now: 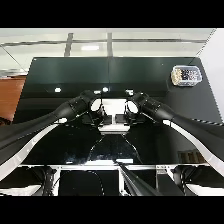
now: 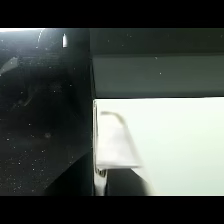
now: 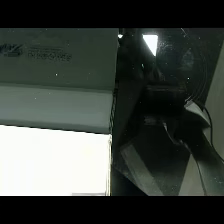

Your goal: Fold the box and place the chain.

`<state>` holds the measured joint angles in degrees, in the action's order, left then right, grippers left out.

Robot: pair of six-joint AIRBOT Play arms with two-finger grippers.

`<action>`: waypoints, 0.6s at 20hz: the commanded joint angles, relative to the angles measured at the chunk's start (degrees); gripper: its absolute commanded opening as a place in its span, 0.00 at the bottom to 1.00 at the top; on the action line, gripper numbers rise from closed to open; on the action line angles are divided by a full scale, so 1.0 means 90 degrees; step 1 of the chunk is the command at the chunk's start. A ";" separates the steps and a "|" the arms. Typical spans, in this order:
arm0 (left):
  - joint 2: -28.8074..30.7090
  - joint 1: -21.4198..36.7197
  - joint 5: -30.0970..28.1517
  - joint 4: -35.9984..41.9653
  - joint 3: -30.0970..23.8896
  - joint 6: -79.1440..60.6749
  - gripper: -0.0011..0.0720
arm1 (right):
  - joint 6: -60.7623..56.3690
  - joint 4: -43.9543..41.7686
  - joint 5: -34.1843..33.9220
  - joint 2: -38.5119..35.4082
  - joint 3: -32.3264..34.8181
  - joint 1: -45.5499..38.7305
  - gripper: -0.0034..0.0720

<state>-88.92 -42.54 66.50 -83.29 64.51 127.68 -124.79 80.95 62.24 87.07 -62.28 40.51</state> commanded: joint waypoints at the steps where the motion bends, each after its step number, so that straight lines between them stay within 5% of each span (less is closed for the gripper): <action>1: -0.0002 0.0005 0.0017 -0.0022 -0.0002 -0.0010 0.05 | 0.0007 -0.0066 0.0012 -0.0002 0.0002 -0.0002 0.15; 2: -0.0002 0.0005 0.0022 -0.0022 -0.0002 -0.0010 0.05 | 0.0007 -0.0063 0.0012 -0.0002 0.0002 -0.0005 0.29; 6: -0.0002 0.0005 0.0022 -0.0022 -0.0002 -0.0010 0.05 | 0.0007 -0.0177 0.0007 -0.0002 0.0002 -0.0005 0.30; 8: -0.0002 0.0005 0.0022 -0.0019 -0.0002 -0.0010 0.05 | 0.0080 -0.0165 0.0010 -0.0002 0.0002 -0.0005 0.06; 12: -0.0002 0.0005 0.0019 -0.0022 -0.0002 -0.0010 0.05 | 0.0158 -0.0168 0.0046 -0.0005 -0.0010 -0.0005 0.06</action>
<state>-88.92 -42.54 66.63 -83.35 64.51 127.74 -124.31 79.70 62.26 87.09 -62.24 40.47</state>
